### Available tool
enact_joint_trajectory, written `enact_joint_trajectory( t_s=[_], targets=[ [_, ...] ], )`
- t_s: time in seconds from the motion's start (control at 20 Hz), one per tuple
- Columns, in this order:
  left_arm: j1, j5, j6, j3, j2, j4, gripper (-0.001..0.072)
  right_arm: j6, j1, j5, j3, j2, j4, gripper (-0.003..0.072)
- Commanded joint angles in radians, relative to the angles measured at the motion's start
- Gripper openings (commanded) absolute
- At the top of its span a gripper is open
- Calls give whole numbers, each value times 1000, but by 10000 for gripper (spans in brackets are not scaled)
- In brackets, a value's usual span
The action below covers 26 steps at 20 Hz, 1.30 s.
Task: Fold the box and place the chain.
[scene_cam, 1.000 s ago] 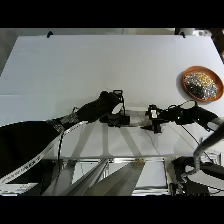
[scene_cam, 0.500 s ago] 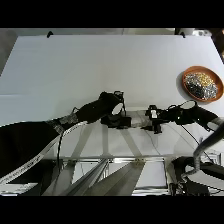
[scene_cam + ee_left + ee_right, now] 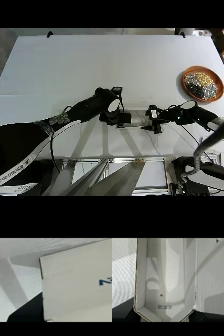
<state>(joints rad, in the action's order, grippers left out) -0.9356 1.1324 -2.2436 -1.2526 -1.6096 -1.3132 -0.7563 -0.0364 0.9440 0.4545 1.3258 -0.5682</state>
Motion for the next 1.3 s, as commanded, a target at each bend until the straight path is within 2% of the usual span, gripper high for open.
enact_joint_trajectory(
  t_s=[0.0, 0.25, 0.3, 0.6, 0.85, 0.9, 0.95, 1.25],
  targets=[
    [7, 8, 0, 0, 6, -3, 221, -1, -1, -1, 0, 0, 0, 457],
    [45, 28, -42, 0, -14, -10, 189, -1, -1, -1, 0, 0, 0, 457],
    [51, 32, -53, 0, -23, -9, 138, -1, -1, -1, 0, 0, 0, 457],
    [80, 9, -76, -6, -41, -19, 136, -1, -1, -1, 0, 0, 0, 457],
    [64, 23, -75, -6, -77, -27, 129, -1, -1, -1, 0, 0, 0, 457],
    [59, 18, -75, -6, -82, -29, 30, -1, -1, -1, 0, 0, 0, 457],
    [53, 14, -74, -6, -84, -31, 7, -1, -1, -1, 0, 0, 0, 457],
    [40, 8, -74, -6, -85, -27, 16, -1, -1, -1, 0, 0, 0, 457]
  ],
)
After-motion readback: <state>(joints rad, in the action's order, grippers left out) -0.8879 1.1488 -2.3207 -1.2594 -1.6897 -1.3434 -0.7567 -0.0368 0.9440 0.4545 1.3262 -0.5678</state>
